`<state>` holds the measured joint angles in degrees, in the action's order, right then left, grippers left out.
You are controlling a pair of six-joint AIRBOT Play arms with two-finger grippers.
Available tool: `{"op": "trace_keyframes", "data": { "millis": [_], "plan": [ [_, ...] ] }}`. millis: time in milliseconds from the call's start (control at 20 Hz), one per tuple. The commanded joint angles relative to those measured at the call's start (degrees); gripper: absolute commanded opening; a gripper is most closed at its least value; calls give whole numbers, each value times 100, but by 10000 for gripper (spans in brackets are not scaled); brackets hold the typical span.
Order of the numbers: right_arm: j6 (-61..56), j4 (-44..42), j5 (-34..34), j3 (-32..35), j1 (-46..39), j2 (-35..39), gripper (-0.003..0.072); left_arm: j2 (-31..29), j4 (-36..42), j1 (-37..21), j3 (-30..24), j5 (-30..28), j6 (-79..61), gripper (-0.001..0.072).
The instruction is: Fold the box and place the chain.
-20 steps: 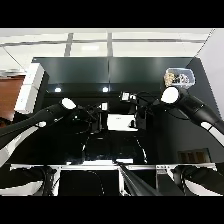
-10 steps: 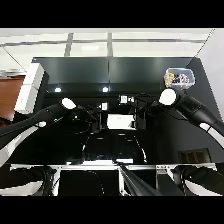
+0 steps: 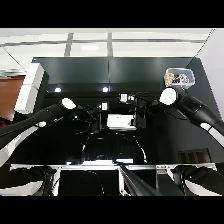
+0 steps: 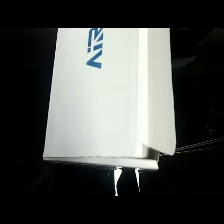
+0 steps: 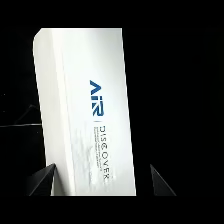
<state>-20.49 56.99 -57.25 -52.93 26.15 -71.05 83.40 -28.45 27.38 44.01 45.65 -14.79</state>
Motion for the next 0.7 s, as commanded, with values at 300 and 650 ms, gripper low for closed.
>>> {"op": "trace_keyframes", "data": {
  "millis": [300,650],
  "plan": [
    [-144,-17,-160,-15,4,2,413,4,-2,2,7,7,-2,462],
    [-160,-20,-140,-13,7,-7,412,4,-2,2,7,7,-2,462]
  ]
}}
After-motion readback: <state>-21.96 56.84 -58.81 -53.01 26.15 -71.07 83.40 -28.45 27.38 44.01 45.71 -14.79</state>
